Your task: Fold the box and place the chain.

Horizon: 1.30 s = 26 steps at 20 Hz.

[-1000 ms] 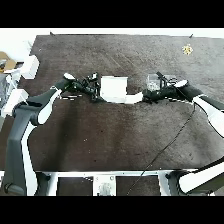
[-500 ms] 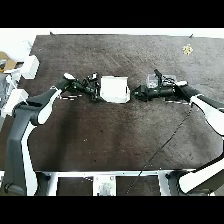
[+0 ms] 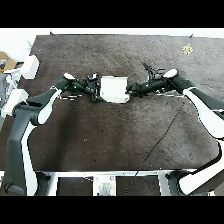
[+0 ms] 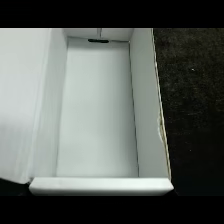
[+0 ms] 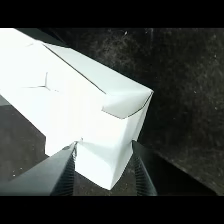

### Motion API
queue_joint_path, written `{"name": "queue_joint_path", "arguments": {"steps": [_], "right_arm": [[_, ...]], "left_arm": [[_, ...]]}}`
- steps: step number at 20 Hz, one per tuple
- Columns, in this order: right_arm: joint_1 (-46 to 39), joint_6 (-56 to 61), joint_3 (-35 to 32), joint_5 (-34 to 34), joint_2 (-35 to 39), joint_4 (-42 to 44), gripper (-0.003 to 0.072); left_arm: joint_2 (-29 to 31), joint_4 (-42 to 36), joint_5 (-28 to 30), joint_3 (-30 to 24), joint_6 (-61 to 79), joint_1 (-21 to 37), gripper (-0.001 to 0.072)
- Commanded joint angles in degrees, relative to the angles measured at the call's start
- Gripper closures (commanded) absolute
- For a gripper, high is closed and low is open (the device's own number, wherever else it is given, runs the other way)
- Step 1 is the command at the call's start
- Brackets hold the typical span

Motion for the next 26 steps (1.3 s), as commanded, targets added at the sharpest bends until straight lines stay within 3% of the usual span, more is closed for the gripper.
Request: {"name": "queue_joint_path", "arguments": {"steps": [1, 2, 4, 17, 21, 26], "right_arm": [[2.47, 3.52, 2.14, -1.57, -0.07, -3.89, 0.0288], [2.8, 4.52, 2.47, -1.92, -0.11, -4.0, 0.0286], [3.54, 6.73, 3.23, -2.43, -0.15, -6.62, 0.0159], [10.6, 20.83, 7.72, -6.56, -2.14, -22.99, 0.018], [13.16, 26.29, 14.21, -1.07, -6.88, -29.35, 0.018], [16.65, 36.79, 22.27, 6.54, -10.51, -43.71, 0.0181]], "left_arm": [[0.0, 0.0, 0.0, 0.0, 0.02, 0.02, 0.0358], [0.0, 0.0, 0.0, 0.0, 0.02, 0.02, 0.0358], [0.0, 0.0, 0.0, 0.0, 0.02, 0.02, 0.0358], [0.0, 0.0, 0.0, 0.0, 0.02, 0.02, 0.0358], [0.0, 0.0, 0.0, 0.0, 0.02, 0.02, 0.0359], [0.0, 0.0, 0.0, 0.0, 0.02, 0.02, 0.0358]]}}
